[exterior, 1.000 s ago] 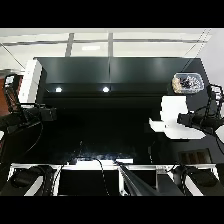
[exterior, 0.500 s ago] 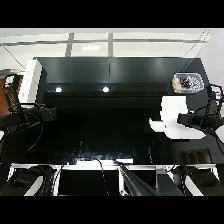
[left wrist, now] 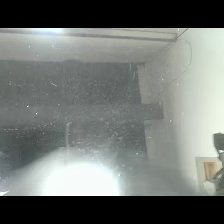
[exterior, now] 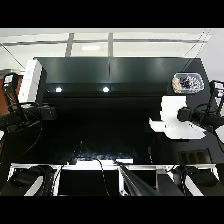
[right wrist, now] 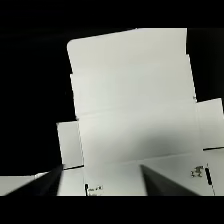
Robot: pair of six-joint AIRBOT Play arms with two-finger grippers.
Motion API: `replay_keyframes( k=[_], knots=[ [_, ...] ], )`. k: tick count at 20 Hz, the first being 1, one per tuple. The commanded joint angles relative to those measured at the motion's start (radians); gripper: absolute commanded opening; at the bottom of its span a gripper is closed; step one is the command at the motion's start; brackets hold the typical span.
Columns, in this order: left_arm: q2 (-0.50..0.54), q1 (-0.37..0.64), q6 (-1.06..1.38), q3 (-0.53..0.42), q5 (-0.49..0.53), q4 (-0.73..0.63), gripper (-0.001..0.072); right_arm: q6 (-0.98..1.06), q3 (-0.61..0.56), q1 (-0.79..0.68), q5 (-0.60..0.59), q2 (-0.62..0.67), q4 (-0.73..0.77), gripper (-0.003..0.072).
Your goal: Fold the box and place the chain.
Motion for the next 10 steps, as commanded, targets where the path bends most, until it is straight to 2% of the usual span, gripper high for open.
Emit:
replay_keyframes(
  k=[1,4,7,8,10],
  knots=[
    [-0.002,0.001,-0.002,0.000,0.022,-0.002,0.0704,0.002,-0.001,0.000,-0.035,-0.003,-0.005,0.0709],
    [-0.002,0.001,-0.002,0.000,-0.013,-0.002,0.0704,0.077,0.005,-0.093,0.043,-0.016,-0.090,0.0702],
    [-0.002,0.001,-0.002,0.000,-0.024,-0.004,0.0704,0.047,0.023,-0.410,0.080,-0.049,-0.124,0.0701],
    [-0.002,0.001,-0.002,0.000,-0.024,-0.010,0.0703,0.021,0.024,-0.541,0.058,-0.064,-0.070,0.0701],
    [-0.002,0.001,-0.002,0.000,-0.024,-0.011,0.0703,-0.134,0.031,-0.777,0.037,-0.117,0.141,0.0701]
  ],
)
